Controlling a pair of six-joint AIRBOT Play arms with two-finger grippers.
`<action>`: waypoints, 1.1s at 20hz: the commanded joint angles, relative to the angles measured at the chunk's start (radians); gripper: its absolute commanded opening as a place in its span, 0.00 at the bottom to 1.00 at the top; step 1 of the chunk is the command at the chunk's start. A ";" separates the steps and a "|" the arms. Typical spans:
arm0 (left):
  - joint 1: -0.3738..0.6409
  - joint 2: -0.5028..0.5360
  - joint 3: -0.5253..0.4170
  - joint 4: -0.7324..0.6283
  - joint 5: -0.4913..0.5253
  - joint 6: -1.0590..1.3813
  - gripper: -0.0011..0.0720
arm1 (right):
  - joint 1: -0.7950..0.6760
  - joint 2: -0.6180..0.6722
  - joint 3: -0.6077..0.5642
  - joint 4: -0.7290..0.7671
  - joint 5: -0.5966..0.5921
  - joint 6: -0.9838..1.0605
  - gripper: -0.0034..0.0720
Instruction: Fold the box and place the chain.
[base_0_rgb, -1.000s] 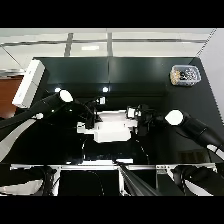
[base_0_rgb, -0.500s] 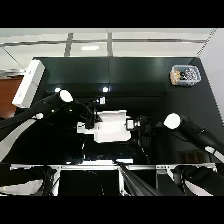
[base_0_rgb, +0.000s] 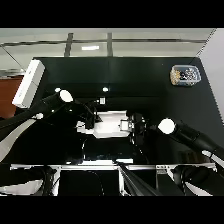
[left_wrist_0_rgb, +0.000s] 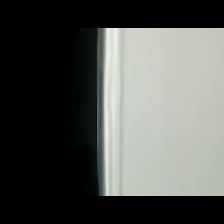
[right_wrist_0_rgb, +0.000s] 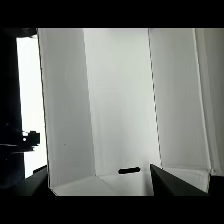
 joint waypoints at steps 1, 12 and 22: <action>0.000 0.000 0.001 0.000 0.002 0.000 0.05 | -0.002 0.002 0.018 0.056 -0.005 0.000 0.94; 0.000 0.000 0.001 0.000 0.001 0.000 0.05 | -0.108 0.002 0.031 0.065 -0.058 -0.053 0.94; -0.044 0.002 0.028 0.001 0.001 0.053 0.05 | -0.170 0.002 0.034 0.172 0.045 -0.150 0.94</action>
